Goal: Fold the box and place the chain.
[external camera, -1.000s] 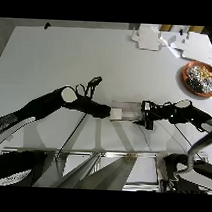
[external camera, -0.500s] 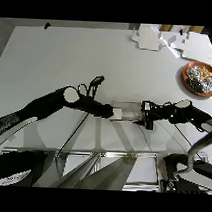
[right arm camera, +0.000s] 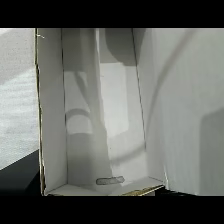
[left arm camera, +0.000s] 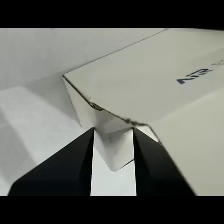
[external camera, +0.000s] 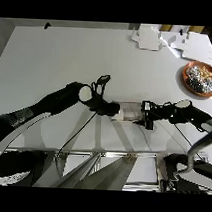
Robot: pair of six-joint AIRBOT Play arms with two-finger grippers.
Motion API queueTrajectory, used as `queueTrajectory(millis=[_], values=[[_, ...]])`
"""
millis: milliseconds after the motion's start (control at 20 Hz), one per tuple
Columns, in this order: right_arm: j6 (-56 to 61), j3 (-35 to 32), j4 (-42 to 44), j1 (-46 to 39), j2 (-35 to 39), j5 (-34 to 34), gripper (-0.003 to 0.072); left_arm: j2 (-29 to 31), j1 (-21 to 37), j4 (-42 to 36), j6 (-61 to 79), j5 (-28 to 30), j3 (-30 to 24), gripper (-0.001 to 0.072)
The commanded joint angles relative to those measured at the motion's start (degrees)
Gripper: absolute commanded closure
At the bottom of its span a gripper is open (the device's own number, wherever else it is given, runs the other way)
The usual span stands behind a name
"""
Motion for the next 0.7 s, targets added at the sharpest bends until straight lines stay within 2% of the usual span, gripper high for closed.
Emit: queueTrajectory(millis=[0, 250, 450, 650], values=[[0.02, -0.02, 0.0, 0.04, 0.02, 0.0, 0.0209, -2.78, -2.21, 7.76, -10.47, -6.38, 4.9, 0.0434], [0.02, -0.02, 0.0, 0.04, 0.02, 0.0, 0.0209, -8.17, -5.22, 15.21, -21.31, -14.82, 11.5, 0.0436], [0.02, -0.02, 0.0, 0.04, 0.02, 0.0, 0.0209, -12.04, -7.43, 19.82, -26.86, -16.26, 16.48, 0.0438], [0.02, -0.02, 0.0, 0.04, 0.02, 0.02, 0.0209, -14.99, -8.26, 22.88, -32.13, -20.72, 19.98, 0.0439]])
